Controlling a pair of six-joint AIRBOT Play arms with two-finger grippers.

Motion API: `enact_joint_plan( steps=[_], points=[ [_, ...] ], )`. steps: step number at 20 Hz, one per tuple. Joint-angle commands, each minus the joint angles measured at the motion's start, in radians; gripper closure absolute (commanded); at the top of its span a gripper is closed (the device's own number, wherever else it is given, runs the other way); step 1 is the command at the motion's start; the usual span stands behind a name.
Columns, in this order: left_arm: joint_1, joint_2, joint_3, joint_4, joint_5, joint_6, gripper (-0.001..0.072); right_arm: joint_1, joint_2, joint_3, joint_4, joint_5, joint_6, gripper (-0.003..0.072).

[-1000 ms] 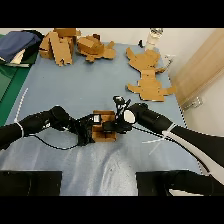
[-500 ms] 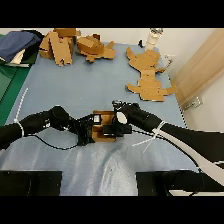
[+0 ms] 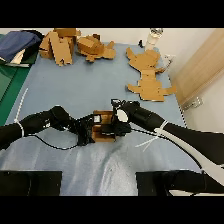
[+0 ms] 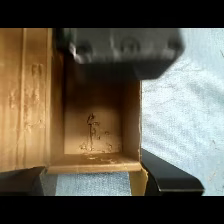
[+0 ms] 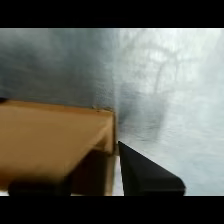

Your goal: Fold the box.

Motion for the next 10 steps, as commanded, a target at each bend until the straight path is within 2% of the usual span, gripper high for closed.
enact_joint_plan(
  steps=[1,4,6,8,9,10],
  points=[
    [0.000,0.001,0.001,-0.001,0.001,-0.001,0.0296,-0.012,0.069,0.034,-0.026,0.121,0.003,0.0263],
    [0.000,0.001,0.001,0.000,0.001,-0.001,0.0296,-0.018,0.193,0.034,-0.131,0.208,0.021,0.0283],
    [0.000,0.001,0.001,0.000,0.001,-0.001,0.0296,-0.043,0.285,0.034,-0.224,0.219,0.040,0.0406],
    [0.000,0.001,0.001,0.000,0.001,-0.001,0.0297,-0.121,0.342,0.034,-0.311,0.244,0.040,0.0409],
    [0.000,0.001,0.001,-0.001,0.001,-0.001,0.0297,-0.179,0.349,0.030,-0.336,0.244,0.037,0.0519],
    [0.000,0.001,0.001,-0.001,0.001,-0.001,0.0297,-0.240,0.346,0.019,-0.337,0.224,0.005,0.0680]
  ],
)
